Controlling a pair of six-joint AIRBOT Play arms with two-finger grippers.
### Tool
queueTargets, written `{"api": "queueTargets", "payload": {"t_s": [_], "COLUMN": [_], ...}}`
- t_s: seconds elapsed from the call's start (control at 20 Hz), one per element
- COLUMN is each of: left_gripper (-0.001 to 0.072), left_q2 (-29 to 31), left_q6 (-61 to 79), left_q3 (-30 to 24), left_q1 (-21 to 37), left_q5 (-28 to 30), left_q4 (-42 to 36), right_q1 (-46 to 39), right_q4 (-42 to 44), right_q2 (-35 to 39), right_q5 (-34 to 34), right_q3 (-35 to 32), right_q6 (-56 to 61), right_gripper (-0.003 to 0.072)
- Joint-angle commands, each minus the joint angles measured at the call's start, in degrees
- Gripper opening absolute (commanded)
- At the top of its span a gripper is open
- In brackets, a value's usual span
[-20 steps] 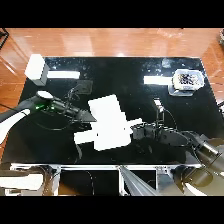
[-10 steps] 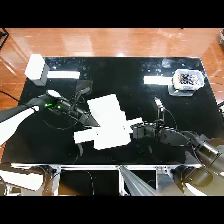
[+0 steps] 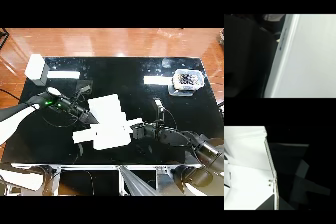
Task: Fold the box and place the chain.
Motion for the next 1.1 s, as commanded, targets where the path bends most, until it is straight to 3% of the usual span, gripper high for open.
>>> {"api": "queueTargets", "payload": {"t_s": [0.0,0.15,0.2,0.65,0.7,0.75,0.8,0.85,0.9,1.05], "left_gripper": [0.0296,0.0271,0.0194,0.02,0.0177,0.0025,0.0021,0.002,0.0019,0.0016], "left_q2": [0.0,0.0,0.0,-0.3,-0.3,-0.3,-0.2,-0.2,-0.2,1.4], "left_q6": [0.0,0.0,0.0,1.4,1.7,2.3,2.5,2.5,2.5,4.7], "left_q3": [0.2,0.2,0.2,0.3,0.7,1.4,2.1,3.2,4.6,7.1], "left_q1": [0.0,0.0,0.0,-2.6,-3.1,-3.2,-3.1,-3.1,-3.2,-3.5], "left_q5": [-0.4,-0.4,-0.6,-1.8,-1.2,-1.0,-1.4,-1.8,-2.1,-0.2], "left_q4": [1.7,1.8,1.9,3.7,4.4,4.8,4.9,5.3,5.9,6.3], "right_q1": [0.0,0.0,0.0,0.0,0.0,0.0,0.0,-0.2,-1.0,-8.4], "right_q4": [-0.5,-0.5,-0.5,-0.9,-0.9,-0.9,-0.9,-1.0,-1.3,-9.1], "right_q2": [0.0,0.0,0.0,0.0,0.0,0.0,0.0,0.0,0.1,1.2], "right_q5": [0.0,0.0,0.0,0.2,0.2,0.2,0.1,-0.2,-1.7,-14.1], "right_q3": [0.0,0.0,0.0,0.0,0.0,0.0,0.0,0.0,0.2,3.0], "right_q6": [0.0,0.0,0.0,0.0,0.0,0.0,0.2,1.1,1.2,1.6], "right_gripper": [0.0028,0.0028,0.0028,0.0028,0.0028,0.0029,0.0096,0.0502,0.0696,0.0693]}}
